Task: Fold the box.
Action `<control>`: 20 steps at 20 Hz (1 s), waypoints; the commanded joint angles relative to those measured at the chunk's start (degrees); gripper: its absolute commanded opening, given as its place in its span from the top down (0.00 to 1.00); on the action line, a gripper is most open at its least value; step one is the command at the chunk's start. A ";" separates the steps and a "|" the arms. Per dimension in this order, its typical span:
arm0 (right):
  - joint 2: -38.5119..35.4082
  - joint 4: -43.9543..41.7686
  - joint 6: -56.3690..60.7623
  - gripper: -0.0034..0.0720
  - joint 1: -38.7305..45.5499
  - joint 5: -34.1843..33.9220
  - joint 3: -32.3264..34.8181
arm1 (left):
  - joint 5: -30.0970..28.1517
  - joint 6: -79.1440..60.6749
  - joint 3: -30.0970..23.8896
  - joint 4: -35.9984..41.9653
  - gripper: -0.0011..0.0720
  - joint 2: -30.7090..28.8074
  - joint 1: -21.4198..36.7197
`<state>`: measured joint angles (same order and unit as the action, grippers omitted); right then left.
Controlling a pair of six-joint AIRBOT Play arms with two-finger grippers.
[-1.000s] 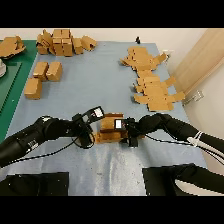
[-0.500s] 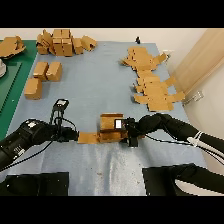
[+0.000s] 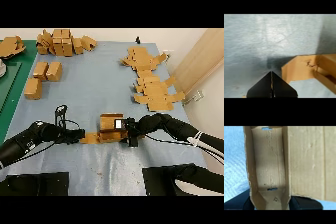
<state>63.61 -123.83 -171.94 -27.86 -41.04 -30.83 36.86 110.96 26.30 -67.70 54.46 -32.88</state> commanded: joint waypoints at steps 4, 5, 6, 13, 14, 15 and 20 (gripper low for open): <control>-0.02 -0.02 0.02 0.29 0.00 0.00 -0.04 | -3.87 -5.14 -0.07 11.58 0.97 1.51 -0.55; -0.02 -0.04 0.02 0.29 0.00 0.00 -0.04 | -3.87 -5.11 -0.07 11.56 0.97 1.53 -1.29; -0.02 -0.02 0.02 0.29 0.00 0.00 -0.04 | -3.85 -5.07 -0.11 11.58 0.97 1.73 -2.12; -0.02 -0.02 0.02 0.29 0.00 0.00 -0.04 | -7.15 -10.12 -2.14 20.09 0.97 2.45 -3.58; -0.02 -0.02 0.02 0.29 0.00 0.00 -0.04 | -7.85 -12.90 -2.08 22.99 0.97 2.45 -3.67; -0.02 -0.02 0.02 0.29 0.00 0.00 -0.04 | -8.13 -13.88 -1.92 23.93 0.97 2.45 -4.20; -0.02 -0.02 0.02 0.29 0.00 0.00 -0.04 | -7.63 -0.35 2.80 10.27 0.98 2.51 -9.01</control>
<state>63.61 -123.85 -171.92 -27.86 -41.04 -30.83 29.43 102.28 26.87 -49.50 56.90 -39.77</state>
